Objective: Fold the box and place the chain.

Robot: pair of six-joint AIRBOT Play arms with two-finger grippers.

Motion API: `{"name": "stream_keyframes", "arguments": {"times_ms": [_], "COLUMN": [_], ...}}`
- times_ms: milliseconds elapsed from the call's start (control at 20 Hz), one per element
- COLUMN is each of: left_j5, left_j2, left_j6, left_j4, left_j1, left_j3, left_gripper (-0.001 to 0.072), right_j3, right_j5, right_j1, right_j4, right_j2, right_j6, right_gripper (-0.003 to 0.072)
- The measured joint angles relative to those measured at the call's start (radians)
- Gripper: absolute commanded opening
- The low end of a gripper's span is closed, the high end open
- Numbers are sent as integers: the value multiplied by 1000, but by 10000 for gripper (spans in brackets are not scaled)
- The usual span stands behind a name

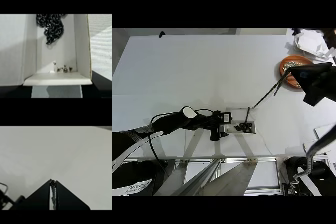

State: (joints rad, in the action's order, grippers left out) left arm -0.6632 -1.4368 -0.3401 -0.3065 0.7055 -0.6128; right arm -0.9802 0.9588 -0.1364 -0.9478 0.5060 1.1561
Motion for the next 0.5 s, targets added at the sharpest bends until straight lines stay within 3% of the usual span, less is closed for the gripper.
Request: {"name": "stream_keyframes", "arguments": {"times_ms": [500], "left_j5": [0], "left_j2": [0], "left_j6": [0], "left_j4": [0], "left_j1": [0], "left_j3": [0], "left_gripper": [272], "right_j3": [0], "right_j5": [12], "right_j1": [0], "right_j4": [180], "right_j2": [-100], "right_j6": [-114], "right_gripper": [23]}}
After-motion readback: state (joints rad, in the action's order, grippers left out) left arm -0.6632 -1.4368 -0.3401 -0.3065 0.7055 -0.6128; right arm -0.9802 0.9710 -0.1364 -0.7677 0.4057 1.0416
